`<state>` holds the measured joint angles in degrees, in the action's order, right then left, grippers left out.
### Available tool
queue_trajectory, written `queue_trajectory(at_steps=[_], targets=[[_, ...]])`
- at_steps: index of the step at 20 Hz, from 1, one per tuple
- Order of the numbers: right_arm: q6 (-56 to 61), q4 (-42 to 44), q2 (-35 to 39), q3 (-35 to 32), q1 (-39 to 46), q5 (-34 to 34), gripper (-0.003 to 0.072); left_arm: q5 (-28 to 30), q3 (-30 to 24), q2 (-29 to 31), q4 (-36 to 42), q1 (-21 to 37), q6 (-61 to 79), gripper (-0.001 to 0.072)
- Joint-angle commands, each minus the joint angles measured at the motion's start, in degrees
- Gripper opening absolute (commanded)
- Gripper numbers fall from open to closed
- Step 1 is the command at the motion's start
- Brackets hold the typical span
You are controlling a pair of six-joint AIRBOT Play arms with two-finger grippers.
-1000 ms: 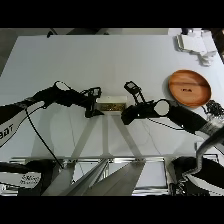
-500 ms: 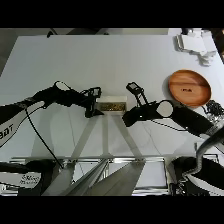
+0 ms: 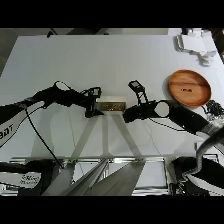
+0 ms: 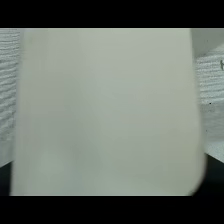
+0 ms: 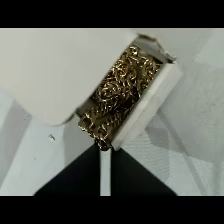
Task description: Fold the box and place the chain.
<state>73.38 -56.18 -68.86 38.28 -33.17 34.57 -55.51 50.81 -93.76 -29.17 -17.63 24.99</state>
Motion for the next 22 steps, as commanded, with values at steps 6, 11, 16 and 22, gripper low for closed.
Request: queue_trajectory(at_steps=[6, 11, 16, 22], targets=[[-3.63, 5.51, 2.97, 0.07, -1.81, -0.74, 0.0015, 0.00, 0.00, -0.02, -0.04, 0.02, 0.04, 0.0278], [-3.82, 8.33, 4.70, 1.29, -2.12, -5.25, 0.0015, 0.00, 0.00, -0.02, -0.02, 0.02, 0.04, 0.0278], [-3.85, 8.17, 4.68, 1.36, -2.10, -10.05, 0.0246, 0.00, 0.00, -0.02, -0.02, 0.02, 0.04, 0.0278], [-8.68, 8.17, 4.68, 8.55, -2.05, 5.49, 0.0361, -0.02, 0.00, -0.02, -0.02, 0.02, 0.04, 0.0278]])
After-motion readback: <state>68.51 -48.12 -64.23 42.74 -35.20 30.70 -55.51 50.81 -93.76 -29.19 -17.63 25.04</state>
